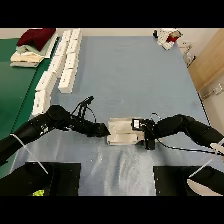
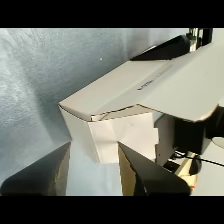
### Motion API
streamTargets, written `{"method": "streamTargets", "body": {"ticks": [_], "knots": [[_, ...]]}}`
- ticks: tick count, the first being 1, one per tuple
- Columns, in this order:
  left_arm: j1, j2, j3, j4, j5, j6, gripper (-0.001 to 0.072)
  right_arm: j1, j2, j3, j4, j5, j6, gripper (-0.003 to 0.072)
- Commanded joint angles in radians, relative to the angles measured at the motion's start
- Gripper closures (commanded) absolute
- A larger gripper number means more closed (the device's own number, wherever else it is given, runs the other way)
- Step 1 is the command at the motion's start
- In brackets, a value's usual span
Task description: Fold the box.
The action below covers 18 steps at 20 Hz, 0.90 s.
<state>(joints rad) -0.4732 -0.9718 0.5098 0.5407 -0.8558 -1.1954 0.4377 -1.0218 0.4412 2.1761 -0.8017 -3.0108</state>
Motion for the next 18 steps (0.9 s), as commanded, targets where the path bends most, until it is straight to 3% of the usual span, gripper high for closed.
{"method": "streamTargets", "body": {"ticks": [1,5,9,12,18], "knots": [[-0.001,0.000,0.003,-0.026,0.007,-0.008,0.0259,0.000,0.000,0.000,0.000,0.000,0.000,0.0258],[-0.037,0.000,0.016,0.047,0.057,-0.156,0.0260,0.000,0.000,0.000,0.000,0.000,0.000,0.0258],[-0.230,-0.001,0.100,0.389,0.138,-0.528,0.0260,0.000,0.000,0.000,0.000,0.000,0.000,0.0258],[-0.332,-0.010,0.163,0.657,0.104,-0.855,0.0260,0.000,0.000,0.000,0.000,0.000,0.000,0.0258],[-0.457,-0.135,0.260,0.809,-0.018,-1.139,0.0261,0.000,0.000,0.000,0.000,0.000,0.000,0.0258]]}}
